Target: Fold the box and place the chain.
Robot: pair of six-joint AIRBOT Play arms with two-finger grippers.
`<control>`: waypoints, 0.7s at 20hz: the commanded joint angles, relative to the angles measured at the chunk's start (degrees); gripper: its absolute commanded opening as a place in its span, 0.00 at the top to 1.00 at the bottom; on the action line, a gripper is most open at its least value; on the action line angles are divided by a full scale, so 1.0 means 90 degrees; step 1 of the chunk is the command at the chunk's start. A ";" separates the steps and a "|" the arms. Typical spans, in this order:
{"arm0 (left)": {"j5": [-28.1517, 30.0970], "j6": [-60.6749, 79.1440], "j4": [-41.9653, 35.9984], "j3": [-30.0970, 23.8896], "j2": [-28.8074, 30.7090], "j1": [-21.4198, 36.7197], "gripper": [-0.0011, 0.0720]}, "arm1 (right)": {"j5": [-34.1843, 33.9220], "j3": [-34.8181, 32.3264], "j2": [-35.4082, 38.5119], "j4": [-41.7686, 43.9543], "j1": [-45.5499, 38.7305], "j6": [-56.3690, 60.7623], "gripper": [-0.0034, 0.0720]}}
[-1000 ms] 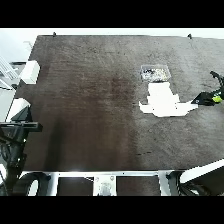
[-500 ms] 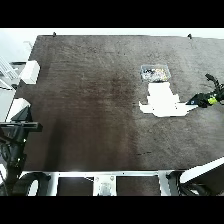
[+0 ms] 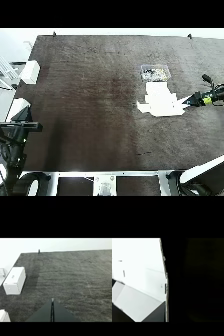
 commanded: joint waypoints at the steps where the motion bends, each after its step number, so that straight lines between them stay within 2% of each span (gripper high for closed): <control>1: 0.0000 0.0000 0.0002 -0.0002 -0.0005 -0.0002 0.96 | 0.0282 -0.0537 0.0058 0.0782 0.0024 -0.0007 0.95; 4: 0.0002 0.0000 0.0002 -0.0002 -0.0005 -0.0002 0.96 | -0.0109 -0.1690 0.0486 0.1061 0.0228 -0.0180 0.95; 8: 0.0000 0.0000 0.0002 -0.0002 -0.0005 -0.0002 0.96 | -0.1307 -0.3184 0.1353 0.2076 0.1010 -0.0318 0.95; 10: -0.0002 0.0000 0.0002 -0.0002 -0.0005 -0.0002 0.96 | -0.1974 -0.3551 0.1715 0.2538 0.1617 -0.0311 0.95; 14: 0.0000 0.0000 0.0002 -0.0002 -0.0005 0.0000 0.96 | -0.3026 -0.3519 0.1991 0.2890 0.3016 0.0073 0.95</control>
